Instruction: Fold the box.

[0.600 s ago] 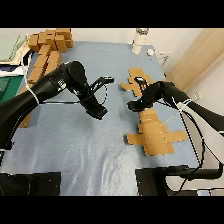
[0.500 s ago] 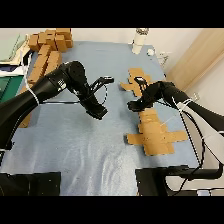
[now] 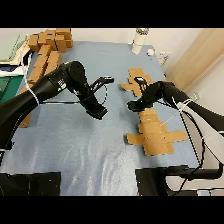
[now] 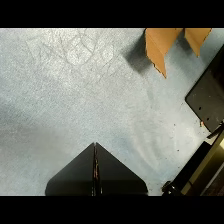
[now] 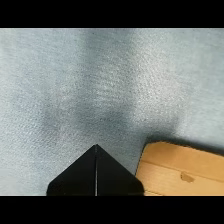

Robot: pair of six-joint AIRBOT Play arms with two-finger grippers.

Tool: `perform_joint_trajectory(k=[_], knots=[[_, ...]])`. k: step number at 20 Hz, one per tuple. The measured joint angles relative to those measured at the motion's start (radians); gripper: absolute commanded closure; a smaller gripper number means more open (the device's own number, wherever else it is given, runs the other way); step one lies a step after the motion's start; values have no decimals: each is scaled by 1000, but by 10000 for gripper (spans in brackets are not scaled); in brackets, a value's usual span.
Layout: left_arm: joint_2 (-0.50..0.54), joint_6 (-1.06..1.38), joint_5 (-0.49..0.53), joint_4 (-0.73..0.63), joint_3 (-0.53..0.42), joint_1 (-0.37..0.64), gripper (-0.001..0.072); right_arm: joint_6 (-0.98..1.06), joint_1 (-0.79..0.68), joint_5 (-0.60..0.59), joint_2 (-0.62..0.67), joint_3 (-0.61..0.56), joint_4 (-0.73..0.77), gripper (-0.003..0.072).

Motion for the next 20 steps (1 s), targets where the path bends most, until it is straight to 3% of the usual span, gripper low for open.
perform_joint_trajectory(k=[9, 15, 16, 18, 20], knots=[[0, 5, 20, -1, 0, 0, 697, 0, 0, 0, 0, 0, 8, 683], [0, 8, 96, -19, 0, 0, 697, 17, 0, -26, -2, 15, 51, 682], [0, 9, 114, -22, 0, 0, 697, 42, -5, -48, -2, 29, -1, 647], [-2, 7, 164, -24, 0, 0, 697, 153, -35, -113, -2, 72, -216, 318], [-2, 5, 203, -30, 0, -1, 697, 243, -105, -190, -2, 109, -425, 231]])
